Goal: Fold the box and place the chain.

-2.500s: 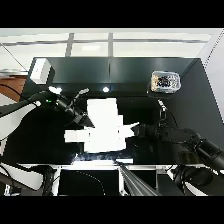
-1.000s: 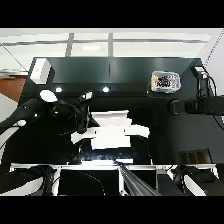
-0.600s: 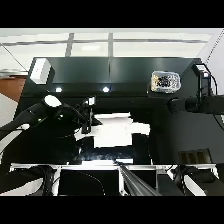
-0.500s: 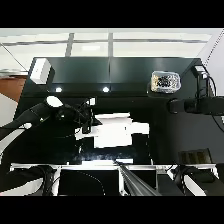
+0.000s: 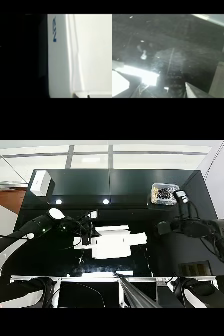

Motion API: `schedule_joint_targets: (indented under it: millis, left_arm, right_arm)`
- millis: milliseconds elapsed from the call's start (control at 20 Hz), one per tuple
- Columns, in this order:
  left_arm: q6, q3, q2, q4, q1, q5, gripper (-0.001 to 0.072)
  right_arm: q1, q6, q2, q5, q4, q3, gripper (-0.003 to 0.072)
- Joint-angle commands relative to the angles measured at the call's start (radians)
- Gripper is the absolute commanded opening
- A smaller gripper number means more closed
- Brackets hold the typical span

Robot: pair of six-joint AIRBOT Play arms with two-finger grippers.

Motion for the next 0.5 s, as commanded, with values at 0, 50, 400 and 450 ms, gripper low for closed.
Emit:
schedule_joint_targets:
  millis: [0,50,400,450]
  left_arm:
    - [0.001,0.002,-0.008,0.019,0.001,0.003,0.0027]
    - [0.000,0.002,-0.013,0.019,0.001,0.003,0.0026]
    - [0.000,0.000,-0.020,0.020,0.001,0.011,0.0026]
    - [0.000,0.000,-0.020,0.020,0.001,0.010,0.0026]
  right_arm:
    - [0.055,-0.044,0.000,0.067,-0.002,-0.035,0.0622]
    - [0.060,-0.044,0.000,0.066,0.000,-0.035,0.0622]
    - [0.063,-0.043,0.000,0.076,0.008,-0.035,0.0622]
    - [0.063,-0.044,0.000,0.075,0.016,-0.035,0.0622]
